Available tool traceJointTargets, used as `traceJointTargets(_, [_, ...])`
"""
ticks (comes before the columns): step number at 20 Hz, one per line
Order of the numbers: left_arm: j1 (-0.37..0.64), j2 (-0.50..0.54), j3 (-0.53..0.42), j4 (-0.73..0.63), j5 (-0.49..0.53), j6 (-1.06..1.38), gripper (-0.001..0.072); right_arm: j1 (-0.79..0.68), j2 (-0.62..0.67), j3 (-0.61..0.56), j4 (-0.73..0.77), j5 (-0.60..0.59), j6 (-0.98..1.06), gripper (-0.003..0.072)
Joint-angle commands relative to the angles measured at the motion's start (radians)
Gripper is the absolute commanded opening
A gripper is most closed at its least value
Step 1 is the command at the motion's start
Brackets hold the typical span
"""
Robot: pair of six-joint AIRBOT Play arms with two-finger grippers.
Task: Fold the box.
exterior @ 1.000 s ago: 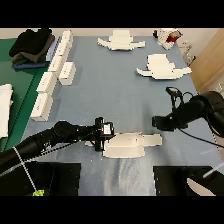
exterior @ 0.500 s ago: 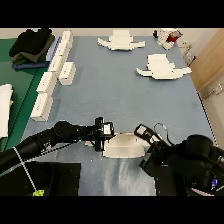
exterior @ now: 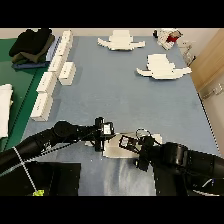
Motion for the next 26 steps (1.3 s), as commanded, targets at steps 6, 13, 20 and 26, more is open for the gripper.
traceJointTargets(6, [0.000, 0.000, 0.000, 0.000, 0.000, 0.000, 0.0014, 0.004, 0.113, 0.035, -0.147, -0.104, 0.313, 0.0710])
traceJointTargets(13, [0.000, 0.000, 0.000, 0.000, 0.000, 0.000, 0.0014, 0.004, 0.162, 0.035, -0.225, -0.129, 0.317, 0.0720])
traceJointTargets(20, [0.000, 0.000, 0.000, 0.000, 0.000, 0.000, 0.0014, -0.195, 0.172, -0.008, -0.005, 0.039, -0.114, 0.0720])
traceJointTargets(26, [0.000, 0.000, 0.000, 0.000, 0.000, 0.000, 0.0014, -0.594, 0.139, -0.008, 0.637, 0.026, -1.069, 0.0720])
